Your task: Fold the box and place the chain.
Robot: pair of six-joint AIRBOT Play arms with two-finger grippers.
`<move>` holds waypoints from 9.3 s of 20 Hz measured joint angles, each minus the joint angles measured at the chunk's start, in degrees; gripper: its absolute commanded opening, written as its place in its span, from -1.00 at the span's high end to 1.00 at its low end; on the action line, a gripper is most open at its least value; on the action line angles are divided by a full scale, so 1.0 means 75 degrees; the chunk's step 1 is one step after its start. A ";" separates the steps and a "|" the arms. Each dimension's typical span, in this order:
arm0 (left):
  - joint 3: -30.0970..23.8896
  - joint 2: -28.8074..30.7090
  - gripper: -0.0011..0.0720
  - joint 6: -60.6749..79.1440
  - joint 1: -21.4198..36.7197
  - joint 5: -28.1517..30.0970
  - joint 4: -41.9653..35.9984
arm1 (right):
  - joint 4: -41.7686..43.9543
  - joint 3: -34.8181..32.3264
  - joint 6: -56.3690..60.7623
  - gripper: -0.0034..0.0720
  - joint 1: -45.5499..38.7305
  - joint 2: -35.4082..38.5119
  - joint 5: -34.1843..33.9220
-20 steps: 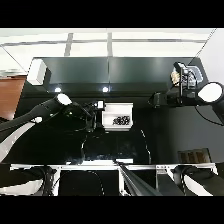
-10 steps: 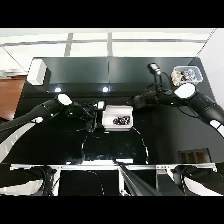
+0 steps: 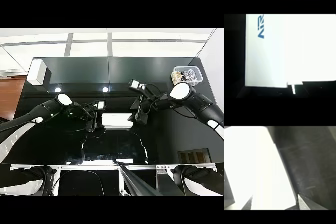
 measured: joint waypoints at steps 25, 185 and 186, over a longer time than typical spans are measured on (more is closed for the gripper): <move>0.0006 0.0000 -0.06 0.0009 0.0000 -0.0020 0.0006 | -0.0044 0.0012 -0.0927 0.33 0.0321 -0.0364 0.0280; 0.0845 0.0702 -0.99 -0.2028 -0.0041 -0.0836 0.1157 | 0.1166 0.0192 0.5336 0.86 -0.4648 0.2092 0.3550; 0.0898 0.0772 -0.99 -0.2107 -0.0108 -0.0868 0.1005 | 0.1099 0.0181 0.5353 0.86 -0.4744 0.2154 0.3590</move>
